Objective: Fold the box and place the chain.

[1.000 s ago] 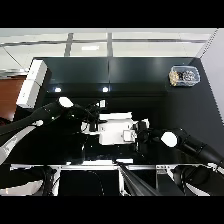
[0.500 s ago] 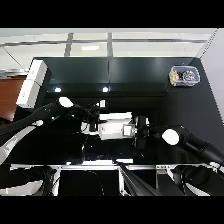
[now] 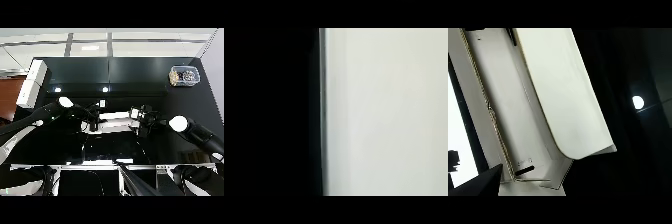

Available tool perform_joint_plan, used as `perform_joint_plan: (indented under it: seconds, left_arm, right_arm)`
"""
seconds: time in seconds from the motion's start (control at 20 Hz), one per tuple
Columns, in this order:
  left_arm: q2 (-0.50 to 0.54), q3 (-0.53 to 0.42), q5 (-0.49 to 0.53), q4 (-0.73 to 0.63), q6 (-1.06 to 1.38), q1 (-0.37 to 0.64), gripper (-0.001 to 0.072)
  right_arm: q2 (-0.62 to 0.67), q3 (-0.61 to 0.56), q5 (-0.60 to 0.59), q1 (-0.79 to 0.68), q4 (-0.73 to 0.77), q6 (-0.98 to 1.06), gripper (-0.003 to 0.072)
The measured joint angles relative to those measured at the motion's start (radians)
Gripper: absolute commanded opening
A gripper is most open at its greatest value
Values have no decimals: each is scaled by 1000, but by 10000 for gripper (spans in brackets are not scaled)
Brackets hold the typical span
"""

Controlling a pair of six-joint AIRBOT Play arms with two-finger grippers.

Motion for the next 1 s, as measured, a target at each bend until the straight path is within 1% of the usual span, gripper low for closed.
perform_joint_plan:
  seconds: [0.25, 0.45, 0.75, 1.0]
  left_arm:
    - [0, 0, -2, 0, 2, 0, 26]
    - [0, 0, -5, 2, 6, 0, 26]
    - [0, 0, -8, 2, 2, 0, 26]
    - [0, 0, -5, 1, 0, 0, 26]
  right_arm:
    - [-74, 4, 74, -31, 192, -227, 697]
    - [-142, 4, 125, -35, 274, -348, 697]
    - [-222, 7, 165, -37, 298, -407, 696]
    - [-244, 15, 153, -37, 285, -366, 696]
